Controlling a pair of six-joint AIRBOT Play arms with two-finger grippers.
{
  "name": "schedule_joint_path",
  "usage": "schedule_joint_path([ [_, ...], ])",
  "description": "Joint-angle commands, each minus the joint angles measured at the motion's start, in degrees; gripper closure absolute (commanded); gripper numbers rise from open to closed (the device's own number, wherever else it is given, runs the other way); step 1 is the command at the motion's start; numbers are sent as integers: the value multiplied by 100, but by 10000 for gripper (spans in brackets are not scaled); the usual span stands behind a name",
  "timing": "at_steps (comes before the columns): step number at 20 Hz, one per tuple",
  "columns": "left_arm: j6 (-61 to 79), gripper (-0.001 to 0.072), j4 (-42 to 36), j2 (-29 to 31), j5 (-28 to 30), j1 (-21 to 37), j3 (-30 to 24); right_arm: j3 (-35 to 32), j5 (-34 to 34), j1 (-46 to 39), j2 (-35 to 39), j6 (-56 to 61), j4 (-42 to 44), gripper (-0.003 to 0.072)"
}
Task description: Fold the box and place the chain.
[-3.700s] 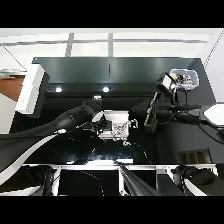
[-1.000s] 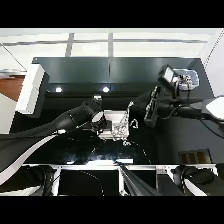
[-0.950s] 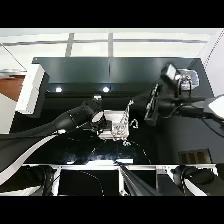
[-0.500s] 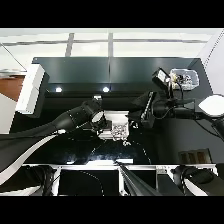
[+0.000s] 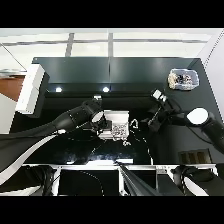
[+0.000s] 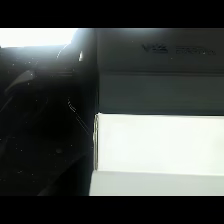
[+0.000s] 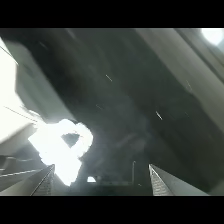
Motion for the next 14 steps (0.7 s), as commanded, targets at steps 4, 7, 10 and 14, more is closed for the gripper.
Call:
schedule_joint_path([
  [4, 0, 676, 4, -2, 7, 0, 2, -448, -717, 850, -505, -1152, 4, 91],
  [7, 0, 676, 4, -2, 7, 0, 2, -448, -717, 955, -658, -1307, 168, 91],
  [10, 0, 676, 7, -2, 7, 0, 2, -448, -844, 973, -726, -1329, 282, 91],
  [14, 0, 676, 4, -2, 2, 0, 2, -448, -1222, 977, -944, -1416, 557, 91],
])
